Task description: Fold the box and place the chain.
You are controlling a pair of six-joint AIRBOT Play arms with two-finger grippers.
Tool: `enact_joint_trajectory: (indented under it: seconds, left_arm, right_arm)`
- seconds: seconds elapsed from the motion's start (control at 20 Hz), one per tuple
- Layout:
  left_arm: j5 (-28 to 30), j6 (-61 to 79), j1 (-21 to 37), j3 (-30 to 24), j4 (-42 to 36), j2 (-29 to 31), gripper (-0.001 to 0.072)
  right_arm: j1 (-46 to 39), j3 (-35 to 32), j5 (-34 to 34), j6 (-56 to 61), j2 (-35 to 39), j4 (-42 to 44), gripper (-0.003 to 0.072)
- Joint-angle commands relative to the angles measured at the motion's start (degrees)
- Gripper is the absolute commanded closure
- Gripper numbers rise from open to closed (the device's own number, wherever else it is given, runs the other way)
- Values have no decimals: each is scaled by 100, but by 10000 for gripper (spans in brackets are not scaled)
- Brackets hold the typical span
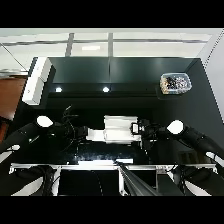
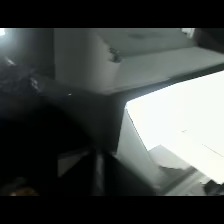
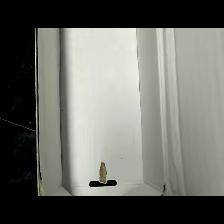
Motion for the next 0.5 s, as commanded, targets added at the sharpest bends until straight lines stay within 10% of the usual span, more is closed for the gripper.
enact_joint_trajectory:
  seconds: [0.0,0.05,0.1,0.45]
  left_arm:
    - [17,33,-70,24,-175,2,343]
    - [-48,50,-70,74,-144,2,96]
    - [-190,48,-61,149,-66,2,29]
    - [-671,13,-190,699,-37,24,29]
  right_arm:
    - [2,2,-2,2,2,0,209]
    - [2,2,0,4,2,0,209]
    - [2,2,0,4,2,0,209]
    - [2,2,0,2,2,0,209]
